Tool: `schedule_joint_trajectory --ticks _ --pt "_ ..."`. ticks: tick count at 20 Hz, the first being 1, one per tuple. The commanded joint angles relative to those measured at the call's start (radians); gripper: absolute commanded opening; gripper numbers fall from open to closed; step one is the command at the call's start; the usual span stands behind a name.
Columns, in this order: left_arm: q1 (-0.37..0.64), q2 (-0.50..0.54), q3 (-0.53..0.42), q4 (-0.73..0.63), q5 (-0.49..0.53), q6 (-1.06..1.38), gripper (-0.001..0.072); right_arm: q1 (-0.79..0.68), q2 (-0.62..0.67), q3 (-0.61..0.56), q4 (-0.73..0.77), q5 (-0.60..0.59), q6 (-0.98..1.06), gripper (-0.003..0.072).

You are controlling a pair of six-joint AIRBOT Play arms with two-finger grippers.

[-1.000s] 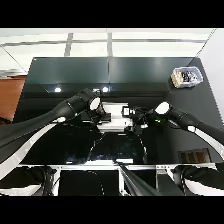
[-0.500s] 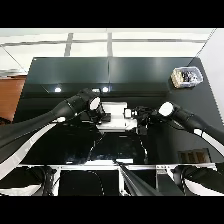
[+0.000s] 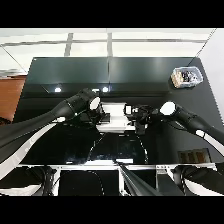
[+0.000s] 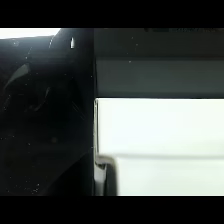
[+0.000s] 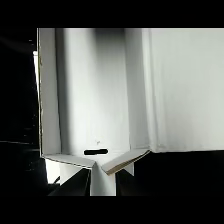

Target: Fold the box and place the chain.

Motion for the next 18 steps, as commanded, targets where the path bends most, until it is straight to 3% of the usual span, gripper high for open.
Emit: schedule_joint_trajectory --ticks 1,6,12,13,14,16,17,18 --pt "0.000 0.000 0.001 0.000 -0.001 0.000 0.0022 0.001 -0.010 0.000 0.099 0.014 -0.003 0.0170" --pt "0.000 0.000 0.001 -0.001 -0.001 0.000 0.0022 0.091 -0.078 0.000 0.296 -0.079 -0.003 0.0171" --pt "0.000 0.000 0.001 -0.001 -0.001 0.000 0.0022 0.098 -0.084 0.000 0.277 -0.117 0.006 0.0171" --pt "0.000 0.000 0.001 0.000 -0.001 0.000 0.0022 0.098 -0.084 0.000 0.277 -0.119 0.014 0.0194" --pt "0.000 0.000 0.001 0.000 -0.001 0.000 0.0022 0.098 -0.083 0.001 0.277 -0.119 0.020 0.0330" --pt "0.000 0.000 0.001 -0.001 -0.001 0.000 0.0022 0.097 -0.083 0.001 0.277 -0.098 0.027 0.0201" --pt "0.000 0.000 0.001 0.000 -0.001 0.000 0.0022 0.097 -0.083 0.000 0.278 -0.099 0.029 0.0372" --pt "0.000 0.000 0.001 -0.001 -0.001 0.000 0.0022 0.097 -0.083 0.000 0.277 -0.097 0.034 0.0451"
